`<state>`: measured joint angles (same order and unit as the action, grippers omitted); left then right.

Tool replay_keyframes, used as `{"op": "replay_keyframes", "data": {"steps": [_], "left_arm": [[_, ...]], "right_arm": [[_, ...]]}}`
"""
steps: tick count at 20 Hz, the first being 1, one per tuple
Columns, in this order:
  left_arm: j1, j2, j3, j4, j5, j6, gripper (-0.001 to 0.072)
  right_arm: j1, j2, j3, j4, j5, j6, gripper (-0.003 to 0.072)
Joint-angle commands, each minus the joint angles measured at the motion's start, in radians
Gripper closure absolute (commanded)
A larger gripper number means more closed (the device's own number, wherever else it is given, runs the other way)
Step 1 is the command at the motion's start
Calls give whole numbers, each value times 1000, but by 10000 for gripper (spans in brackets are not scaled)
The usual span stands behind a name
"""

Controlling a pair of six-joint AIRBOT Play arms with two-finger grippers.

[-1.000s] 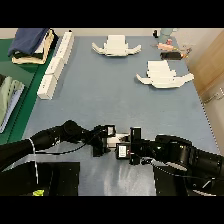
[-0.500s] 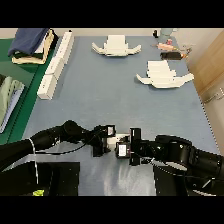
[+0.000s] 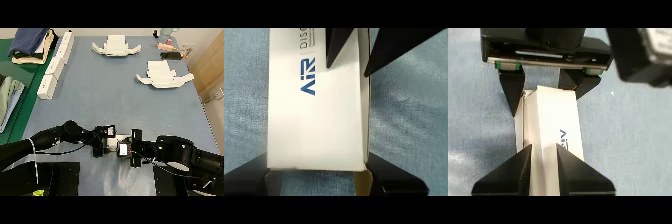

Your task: Fold the box.

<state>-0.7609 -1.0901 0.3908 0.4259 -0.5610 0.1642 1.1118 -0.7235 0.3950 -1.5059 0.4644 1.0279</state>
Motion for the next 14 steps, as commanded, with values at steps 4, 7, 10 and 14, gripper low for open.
{"op": "replay_keyframes", "data": {"steps": [4, 7, 10, 14], "left_arm": [[0, 0, 1, 1, 3, 0, 232], [0, 0, 1, 1, 3, 0, 232], [0, 0, 1, 1, 3, 0, 232], [0, 0, 1, 1, 3, 0, 232]], "right_arm": [[-2, 80, 0, 4, -2, 13, 309], [-8, 78, -3, 4, -6, 126, 602], [-9, 68, -36, 32, -119, 328, 684], [-8, 67, -166, 203, -427, 416, 684]]}}
